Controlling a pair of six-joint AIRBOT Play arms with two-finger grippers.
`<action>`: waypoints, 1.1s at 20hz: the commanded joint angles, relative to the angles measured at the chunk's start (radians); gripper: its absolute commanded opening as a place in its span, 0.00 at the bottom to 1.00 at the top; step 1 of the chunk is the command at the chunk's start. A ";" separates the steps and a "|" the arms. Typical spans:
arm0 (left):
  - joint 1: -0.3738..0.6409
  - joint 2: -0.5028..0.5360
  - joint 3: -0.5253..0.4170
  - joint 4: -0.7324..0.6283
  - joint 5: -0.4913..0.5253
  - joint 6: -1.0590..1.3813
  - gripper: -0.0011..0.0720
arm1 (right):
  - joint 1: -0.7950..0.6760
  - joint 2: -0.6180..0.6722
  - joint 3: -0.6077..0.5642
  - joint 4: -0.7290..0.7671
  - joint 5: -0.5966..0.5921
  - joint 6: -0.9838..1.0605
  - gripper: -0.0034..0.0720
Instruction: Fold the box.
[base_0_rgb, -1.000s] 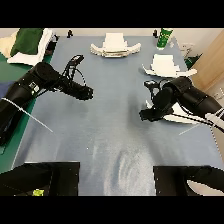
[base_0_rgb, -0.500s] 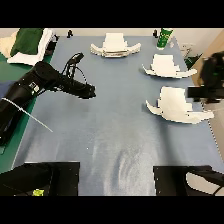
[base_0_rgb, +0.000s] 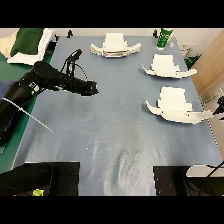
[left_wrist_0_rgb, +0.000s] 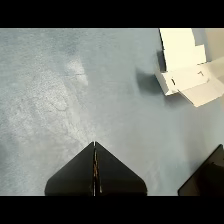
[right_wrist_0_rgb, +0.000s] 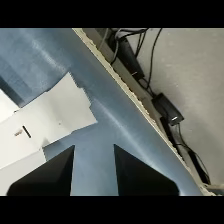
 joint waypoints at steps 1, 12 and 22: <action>0.000 0.000 0.000 -0.013 0.000 -0.009 0.03 | -0.080 -0.120 0.063 0.143 -0.006 -0.135 0.56; 0.000 0.000 0.000 -0.040 -0.001 -0.035 0.03 | -0.080 -0.340 0.174 0.295 -0.112 -0.347 0.49; 0.000 0.000 0.000 -0.061 0.000 -0.034 0.03 | -0.079 -0.348 0.236 0.460 -0.176 -0.449 0.26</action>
